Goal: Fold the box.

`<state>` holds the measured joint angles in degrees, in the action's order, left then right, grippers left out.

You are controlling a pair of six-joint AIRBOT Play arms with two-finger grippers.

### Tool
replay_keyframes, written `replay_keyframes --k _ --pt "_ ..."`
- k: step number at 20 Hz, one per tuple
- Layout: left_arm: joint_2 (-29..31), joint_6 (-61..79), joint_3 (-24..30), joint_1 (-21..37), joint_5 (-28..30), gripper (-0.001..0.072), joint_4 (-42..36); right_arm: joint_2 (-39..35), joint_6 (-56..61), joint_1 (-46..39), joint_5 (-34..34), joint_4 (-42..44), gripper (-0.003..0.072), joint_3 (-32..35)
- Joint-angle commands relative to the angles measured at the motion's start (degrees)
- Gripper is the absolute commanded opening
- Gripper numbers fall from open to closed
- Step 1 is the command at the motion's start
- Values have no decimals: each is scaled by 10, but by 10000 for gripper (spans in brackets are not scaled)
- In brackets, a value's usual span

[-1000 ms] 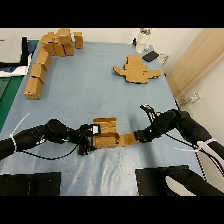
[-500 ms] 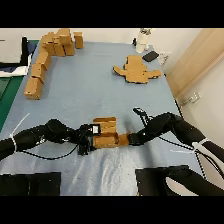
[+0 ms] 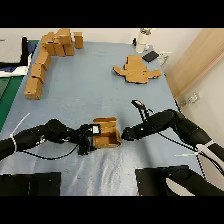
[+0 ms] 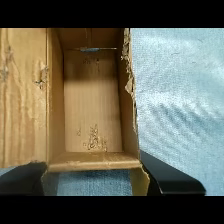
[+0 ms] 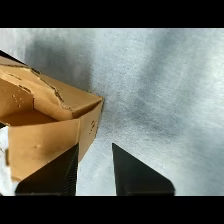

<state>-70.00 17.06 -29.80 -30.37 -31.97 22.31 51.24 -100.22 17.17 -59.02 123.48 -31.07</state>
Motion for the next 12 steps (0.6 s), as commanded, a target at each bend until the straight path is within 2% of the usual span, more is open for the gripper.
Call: replay_keyframes --k 1,2,4,5,8,10,12 --pt "0 0 0 0 0 526 0 -7 19 3 -7 10 324 -3" --pt "0 0 0 0 0 526 0 -7 19 4 -7 15 325 -4" --pt "0 0 0 0 0 526 0 -7 19 11 -6 26 450 -4" --pt "0 0 0 0 0 526 0 -6 24 21 -1 30 474 -4" --pt "0 0 0 0 0 526 0 6 64 84 50 20 483 -8" --pt "0 0 0 0 0 526 0 30 172 124 61 -56 477 -33" --pt "0 0 0 0 0 526 0 63 269 167 41 -141 475 -68"
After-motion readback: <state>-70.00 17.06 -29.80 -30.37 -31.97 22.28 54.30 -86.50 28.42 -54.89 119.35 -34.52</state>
